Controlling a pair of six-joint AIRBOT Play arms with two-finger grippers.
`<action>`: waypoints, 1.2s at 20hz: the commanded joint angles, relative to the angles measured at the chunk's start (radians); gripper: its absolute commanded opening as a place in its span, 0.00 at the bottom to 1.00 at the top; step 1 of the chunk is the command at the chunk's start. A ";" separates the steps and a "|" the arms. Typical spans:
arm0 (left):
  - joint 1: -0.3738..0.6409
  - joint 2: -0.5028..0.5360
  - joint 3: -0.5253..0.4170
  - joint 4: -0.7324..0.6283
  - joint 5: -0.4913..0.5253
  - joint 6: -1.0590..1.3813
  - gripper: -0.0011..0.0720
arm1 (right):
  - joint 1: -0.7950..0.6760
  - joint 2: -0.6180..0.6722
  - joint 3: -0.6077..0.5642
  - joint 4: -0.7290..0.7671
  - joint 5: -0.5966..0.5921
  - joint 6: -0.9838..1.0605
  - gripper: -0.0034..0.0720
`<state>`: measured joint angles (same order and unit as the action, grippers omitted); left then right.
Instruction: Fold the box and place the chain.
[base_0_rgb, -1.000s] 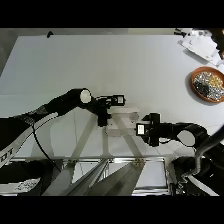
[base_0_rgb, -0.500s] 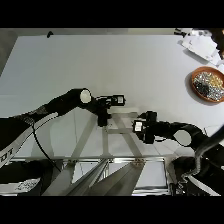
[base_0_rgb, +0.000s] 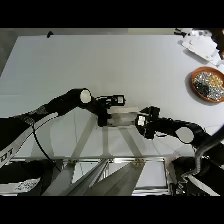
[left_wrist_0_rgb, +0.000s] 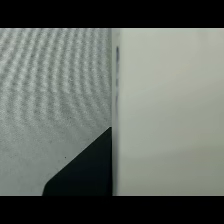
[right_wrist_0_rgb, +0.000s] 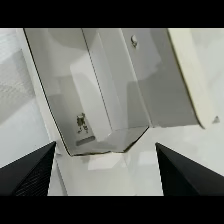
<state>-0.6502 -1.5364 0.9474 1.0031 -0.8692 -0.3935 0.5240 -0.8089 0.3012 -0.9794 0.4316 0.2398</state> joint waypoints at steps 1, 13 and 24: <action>0.000 0.000 0.000 0.000 0.001 0.000 0.03 | -0.004 -0.004 0.001 0.114 -0.003 -0.152 0.99; 0.000 0.000 0.000 0.000 0.001 0.000 0.03 | -0.171 -0.061 0.001 0.403 0.135 -0.518 0.98; 0.000 0.000 0.000 0.000 0.001 0.000 0.03 | -0.171 -0.152 0.003 0.584 0.208 -0.745 0.97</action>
<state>-0.6498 -1.5364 0.9474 1.0031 -0.8688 -0.3935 0.3534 -0.9314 0.3023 -0.4671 0.5938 -0.4099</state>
